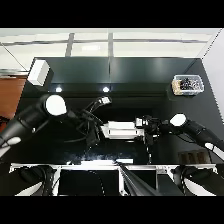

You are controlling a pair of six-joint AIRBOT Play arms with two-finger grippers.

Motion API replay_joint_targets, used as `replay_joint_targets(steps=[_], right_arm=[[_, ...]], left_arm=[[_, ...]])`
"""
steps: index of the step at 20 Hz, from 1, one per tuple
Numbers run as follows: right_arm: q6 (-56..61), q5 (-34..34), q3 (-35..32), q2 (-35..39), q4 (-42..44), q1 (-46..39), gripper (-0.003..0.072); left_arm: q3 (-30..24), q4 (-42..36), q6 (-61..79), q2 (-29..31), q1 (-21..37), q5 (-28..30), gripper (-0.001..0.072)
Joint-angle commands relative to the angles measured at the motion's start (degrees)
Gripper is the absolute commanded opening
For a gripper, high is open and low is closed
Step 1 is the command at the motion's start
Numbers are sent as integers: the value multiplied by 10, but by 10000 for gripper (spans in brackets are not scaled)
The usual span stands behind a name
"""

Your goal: Fold the box and place the chain.

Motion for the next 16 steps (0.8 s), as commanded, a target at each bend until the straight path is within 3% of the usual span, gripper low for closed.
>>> replay_joint_targets(steps=[1, 5, 7, 11, 16], right_arm=[[-7, -1, 0, 0, -4, 4, 124], [-6, 0, 0, 0, -4, 4, 125], [-6, 0, 0, 0, -4, 4, 125], [-6, 0, 0, 0, -4, 4, 125], [-6, 0, 0, 0, -4, 4, 125]], left_arm=[[-88, -80, 11, 27, -40, 193, 26], [-92, -127, 11, -3, -46, 398, 28], [-83, -128, 11, -24, -45, 456, 28], [-47, -117, 12, -88, -41, 444, 28], [-19, -63, 11, -165, -41, 339, 26]])
